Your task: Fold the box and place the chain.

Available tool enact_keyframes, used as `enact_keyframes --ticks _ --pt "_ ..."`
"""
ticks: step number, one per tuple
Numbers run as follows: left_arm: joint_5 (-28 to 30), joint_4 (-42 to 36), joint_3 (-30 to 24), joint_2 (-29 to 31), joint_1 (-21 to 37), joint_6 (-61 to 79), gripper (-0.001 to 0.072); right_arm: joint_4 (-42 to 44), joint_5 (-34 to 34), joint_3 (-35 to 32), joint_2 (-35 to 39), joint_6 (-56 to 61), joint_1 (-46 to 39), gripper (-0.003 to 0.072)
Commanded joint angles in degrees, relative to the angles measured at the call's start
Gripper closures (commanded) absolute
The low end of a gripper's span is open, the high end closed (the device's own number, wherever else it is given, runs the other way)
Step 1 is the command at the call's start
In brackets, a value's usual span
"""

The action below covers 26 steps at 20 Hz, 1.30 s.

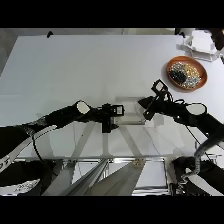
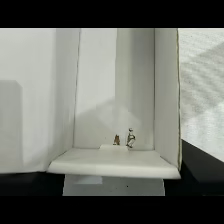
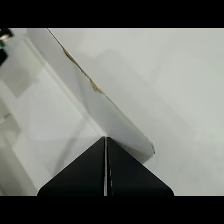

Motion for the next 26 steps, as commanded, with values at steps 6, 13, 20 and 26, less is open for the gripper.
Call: enact_keyframes --ticks 6,13,20,26 --pt "-0.13 0.00 0.02 0.04 -0.02 0.02 0.0505 -12.33 0.63 0.04 -3.87 15.47 0.39 0.0667" --pt "-0.15 0.00 0.02 0.04 -0.02 0.02 0.0505 -11.54 2.05 1.25 1.99 15.34 0.39 0.0666" --pt "-0.13 0.00 0.02 0.04 -0.02 0.02 0.0505 -22.14 14.99 3.13 13.86 15.34 0.39 0.0668" --pt "-0.13 0.02 0.02 0.04 -0.02 0.02 0.0505 -54.66 26.49 3.06 13.70 17.22 0.39 0.0656"
